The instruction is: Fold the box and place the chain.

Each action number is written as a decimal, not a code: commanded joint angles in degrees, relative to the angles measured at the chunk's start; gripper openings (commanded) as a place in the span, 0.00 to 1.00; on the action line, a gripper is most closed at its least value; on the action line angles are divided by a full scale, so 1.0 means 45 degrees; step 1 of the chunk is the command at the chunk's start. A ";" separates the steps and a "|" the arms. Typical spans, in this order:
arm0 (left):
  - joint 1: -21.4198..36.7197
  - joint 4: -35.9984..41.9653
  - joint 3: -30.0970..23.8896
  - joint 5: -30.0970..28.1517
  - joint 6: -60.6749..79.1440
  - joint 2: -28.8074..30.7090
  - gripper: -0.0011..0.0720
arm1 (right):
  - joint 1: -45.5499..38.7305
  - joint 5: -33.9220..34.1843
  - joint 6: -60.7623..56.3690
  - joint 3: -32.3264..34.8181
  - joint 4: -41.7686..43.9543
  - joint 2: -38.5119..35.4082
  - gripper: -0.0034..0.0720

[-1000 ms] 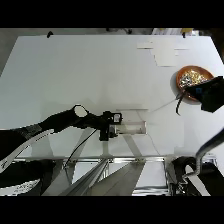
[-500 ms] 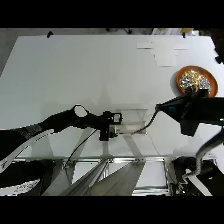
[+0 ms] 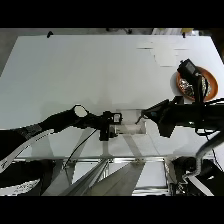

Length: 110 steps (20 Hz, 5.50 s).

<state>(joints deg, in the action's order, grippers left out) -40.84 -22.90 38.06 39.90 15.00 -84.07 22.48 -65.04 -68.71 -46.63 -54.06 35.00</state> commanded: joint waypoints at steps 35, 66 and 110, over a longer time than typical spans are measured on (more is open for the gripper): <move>0.0005 -0.0005 -0.0005 0.0000 0.0005 -0.0005 0.30 | -0.3803 0.0257 -0.1486 -0.1894 -0.5459 0.5163 0.07; 0.0005 -0.0005 -0.0005 0.0000 0.0005 -0.0005 0.30 | -0.2467 0.1593 -0.4410 0.0136 -0.7082 0.9204 0.49; 0.0005 0.0000 -0.0005 0.0039 0.0005 -0.0005 0.30 | 0.0005 0.0661 0.1656 0.0840 0.2667 0.0962 0.07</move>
<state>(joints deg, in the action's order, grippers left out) -40.84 -22.90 38.06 40.10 15.00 -84.07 16.97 -69.19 -62.50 -44.42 -40.71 38.52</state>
